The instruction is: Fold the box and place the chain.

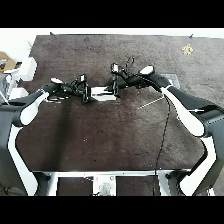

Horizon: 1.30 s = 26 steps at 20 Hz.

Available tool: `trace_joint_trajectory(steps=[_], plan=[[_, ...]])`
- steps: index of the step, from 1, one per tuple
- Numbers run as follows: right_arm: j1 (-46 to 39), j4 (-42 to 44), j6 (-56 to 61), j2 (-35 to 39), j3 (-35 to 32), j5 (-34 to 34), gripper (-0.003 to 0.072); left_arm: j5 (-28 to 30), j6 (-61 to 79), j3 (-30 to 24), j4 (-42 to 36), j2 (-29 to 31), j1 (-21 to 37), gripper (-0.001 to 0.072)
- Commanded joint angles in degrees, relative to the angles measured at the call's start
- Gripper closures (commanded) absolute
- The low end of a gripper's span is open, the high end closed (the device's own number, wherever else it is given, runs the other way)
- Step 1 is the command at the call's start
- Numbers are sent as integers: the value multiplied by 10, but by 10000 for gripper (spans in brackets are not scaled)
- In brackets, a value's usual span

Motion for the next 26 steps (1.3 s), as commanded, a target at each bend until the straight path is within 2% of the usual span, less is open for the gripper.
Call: trace_joint_trajectory(steps=[1, 14, 20, 23, 24, 25, 26], plan=[[0, -17, 10, 0, 0, -2, 480, -2, 0, 0, 1, 0, 0, 485], [-3, -26, 12, 1, -53, 22, 478, -2, 0, 0, 1, 0, 0, 485], [-7, 49, 9, 29, -52, 53, 478, -2, 0, 0, 1, 0, 0, 485], [-7, 61, 13, 28, -52, 58, 480, -2, 0, 0, 1, 0, 0, 485], [-7, 63, 21, 26, -52, 53, 525, -2, 0, 0, 1, 0, 0, 485], [-7, 63, 33, 24, -52, 49, 675, -2, 0, 0, 1, 0, 0, 485], [-7, 63, 38, 20, -52, 47, 682, -2, 0, 0, 1, 0, 0, 485]])
